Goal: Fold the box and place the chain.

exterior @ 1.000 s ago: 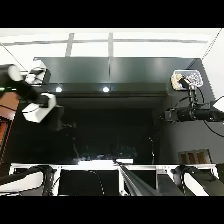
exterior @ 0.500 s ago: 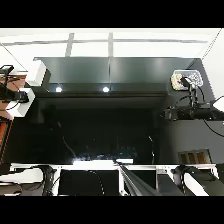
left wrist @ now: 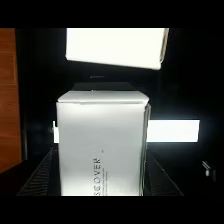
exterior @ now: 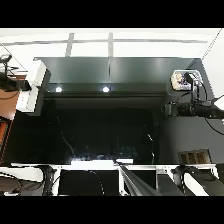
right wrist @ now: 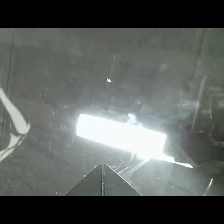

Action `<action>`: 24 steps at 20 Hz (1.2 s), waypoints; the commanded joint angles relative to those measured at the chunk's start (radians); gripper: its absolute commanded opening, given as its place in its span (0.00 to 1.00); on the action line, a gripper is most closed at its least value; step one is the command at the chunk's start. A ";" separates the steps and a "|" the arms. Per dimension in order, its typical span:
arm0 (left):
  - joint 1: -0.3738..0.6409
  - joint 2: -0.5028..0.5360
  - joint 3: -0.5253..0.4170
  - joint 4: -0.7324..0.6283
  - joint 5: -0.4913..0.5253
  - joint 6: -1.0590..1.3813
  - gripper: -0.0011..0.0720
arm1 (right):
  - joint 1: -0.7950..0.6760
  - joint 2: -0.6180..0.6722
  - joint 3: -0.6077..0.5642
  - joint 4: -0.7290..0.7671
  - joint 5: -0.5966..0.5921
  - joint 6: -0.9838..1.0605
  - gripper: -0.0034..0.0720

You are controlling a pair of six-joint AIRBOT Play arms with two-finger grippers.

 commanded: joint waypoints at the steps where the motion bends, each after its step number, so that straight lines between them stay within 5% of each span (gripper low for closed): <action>1: -0.012 0.000 0.211 -0.037 -0.211 -0.110 1.00 | 0.000 0.000 0.069 -0.034 0.008 0.002 0.06; 3: -0.019 0.005 0.351 -0.121 -0.304 -0.139 0.96 | 0.000 0.001 0.177 -0.002 0.086 0.010 0.06; 4: -0.026 0.005 0.419 -0.133 -0.354 -0.159 0.82 | 0.000 0.001 0.231 -0.008 0.127 0.000 0.06; 6: -0.043 0.006 0.521 -0.144 -0.471 -0.202 0.04 | 0.000 0.002 0.292 -0.042 0.158 -0.009 0.06; 9: -0.126 0.082 0.512 -0.204 -0.455 -0.217 0.04 | 0.013 0.007 0.267 -0.039 0.030 -0.126 0.06; 11: -0.238 0.182 0.419 -0.235 -0.317 -0.199 0.04 | 0.073 0.018 0.182 -0.040 -0.233 -0.285 0.06; 13: -0.374 0.326 0.222 -0.208 -0.114 -0.162 0.04 | 0.115 0.017 0.085 -0.040 -0.544 -0.283 0.06; 15: -0.483 0.503 -0.082 -0.173 0.124 -0.168 0.04 | 0.103 0.017 0.028 -0.066 -0.686 -0.283 0.06; 19: -0.584 0.772 -0.671 -0.185 0.465 -0.161 0.05 | 0.080 0.017 0.022 -0.063 -0.549 -0.275 0.06; 21: -0.580 0.831 -0.803 -0.187 0.514 -0.162 0.05 | 0.080 0.017 0.022 -0.063 -0.539 -0.275 0.06; 24: -0.579 0.836 -0.837 -0.184 0.515 -0.162 0.05 | 0.080 0.017 0.022 -0.063 -0.540 -0.275 0.06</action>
